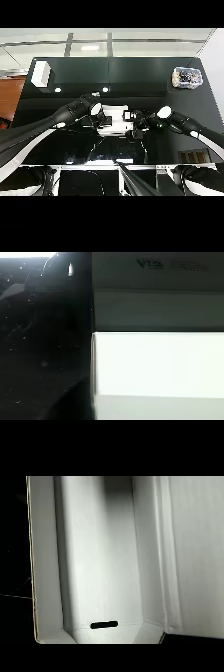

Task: Fold the box and place the chain.

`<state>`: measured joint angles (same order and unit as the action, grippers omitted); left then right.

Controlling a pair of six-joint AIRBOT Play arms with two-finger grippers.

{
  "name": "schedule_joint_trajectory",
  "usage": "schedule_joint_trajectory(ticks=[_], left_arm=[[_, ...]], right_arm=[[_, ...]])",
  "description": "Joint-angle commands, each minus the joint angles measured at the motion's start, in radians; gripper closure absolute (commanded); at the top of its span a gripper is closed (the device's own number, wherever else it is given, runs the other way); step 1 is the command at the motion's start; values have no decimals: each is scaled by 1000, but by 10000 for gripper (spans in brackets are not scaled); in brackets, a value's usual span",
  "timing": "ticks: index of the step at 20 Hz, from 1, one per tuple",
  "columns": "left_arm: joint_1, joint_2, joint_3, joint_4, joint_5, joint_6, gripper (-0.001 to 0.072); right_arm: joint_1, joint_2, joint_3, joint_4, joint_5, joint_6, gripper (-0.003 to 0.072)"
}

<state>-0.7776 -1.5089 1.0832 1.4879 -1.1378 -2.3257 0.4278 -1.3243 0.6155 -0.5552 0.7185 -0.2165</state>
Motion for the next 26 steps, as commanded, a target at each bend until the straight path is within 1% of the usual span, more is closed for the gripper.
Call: schedule_joint_trajectory(ticks=[1,4,5,6,7,9,13,15,18,19,21,22,23,24,26], left_arm=[[-2,-4,1,-5,10,-1,683],[-2,-4,1,-5,11,16,683],[-2,-4,1,-4,11,18,683],[-2,-4,1,-4,11,18,683],[-2,-4,1,-4,11,18,683],[-2,-3,1,-4,11,18,683],[0,-3,1,-3,11,18,683],[0,-3,1,-4,11,18,683],[0,-3,1,-4,10,18,684],[0,-3,1,-5,10,18,683],[0,-3,1,-5,10,18,683],[0,-3,1,-5,11,18,683],[0,-3,1,-5,11,18,683],[0,-3,1,-5,11,18,683],[0,-3,1,-5,11,18,683]], right_arm=[[0,-1,0,0,0,0,509],[0,-1,0,1,-1,0,507],[0,-1,0,2,-4,2,453],[0,0,0,4,-13,11,232],[0,5,1,2,-21,28,-28],[-2,49,1,-50,-6,64,-25],[-2,152,1,-235,60,146,-17],[-2,160,1,-271,63,146,-17],[-2,160,1,-272,63,142,-16],[-2,160,1,-272,63,134,44],[-2,160,1,-264,63,129,220],[-2,160,1,-259,63,129,231],[-2,160,1,-245,64,130,369],[-2,160,1,-226,64,130,462],[-2,160,1,-180,63,130,459]])
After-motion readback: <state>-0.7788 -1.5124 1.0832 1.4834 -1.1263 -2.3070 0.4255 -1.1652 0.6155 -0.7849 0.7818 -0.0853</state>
